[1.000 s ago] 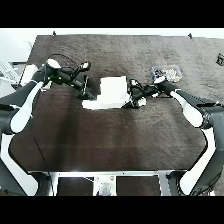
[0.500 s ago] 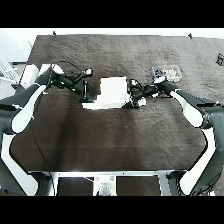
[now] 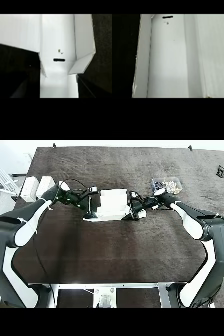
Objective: Fold the box and place the chain.
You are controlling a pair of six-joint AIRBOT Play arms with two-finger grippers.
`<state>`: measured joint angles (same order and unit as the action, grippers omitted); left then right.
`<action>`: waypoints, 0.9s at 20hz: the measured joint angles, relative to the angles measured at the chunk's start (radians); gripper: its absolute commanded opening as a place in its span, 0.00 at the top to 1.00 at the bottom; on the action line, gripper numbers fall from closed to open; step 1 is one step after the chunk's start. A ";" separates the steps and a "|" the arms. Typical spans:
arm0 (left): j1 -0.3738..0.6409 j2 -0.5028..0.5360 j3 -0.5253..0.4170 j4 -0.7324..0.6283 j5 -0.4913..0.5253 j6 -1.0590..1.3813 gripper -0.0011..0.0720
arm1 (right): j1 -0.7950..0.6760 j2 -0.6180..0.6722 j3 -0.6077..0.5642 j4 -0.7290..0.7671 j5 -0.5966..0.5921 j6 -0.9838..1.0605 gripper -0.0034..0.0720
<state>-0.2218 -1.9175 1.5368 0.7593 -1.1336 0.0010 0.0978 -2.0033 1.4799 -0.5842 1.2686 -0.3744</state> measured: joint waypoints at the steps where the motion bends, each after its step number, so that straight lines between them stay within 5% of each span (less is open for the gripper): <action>1: -0.003 0.000 -0.001 -0.001 -0.001 0.000 0.03 | 0.000 0.000 0.000 0.000 0.000 0.000 0.17; 7: -0.009 0.000 -0.003 -0.013 -0.003 0.005 0.06 | 0.000 0.000 0.000 0.000 0.000 0.000 0.17; 9: -0.010 0.000 -0.003 -0.016 -0.004 0.005 0.20 | 0.000 0.000 0.000 0.000 0.000 0.000 0.17; 17: -0.011 0.000 -0.003 -0.026 -0.034 0.008 0.21 | 0.000 0.000 0.000 0.000 0.000 0.000 0.17; 18: -0.011 0.000 -0.003 -0.030 -0.035 0.011 0.39 | 0.000 0.000 0.000 0.000 0.000 0.000 0.17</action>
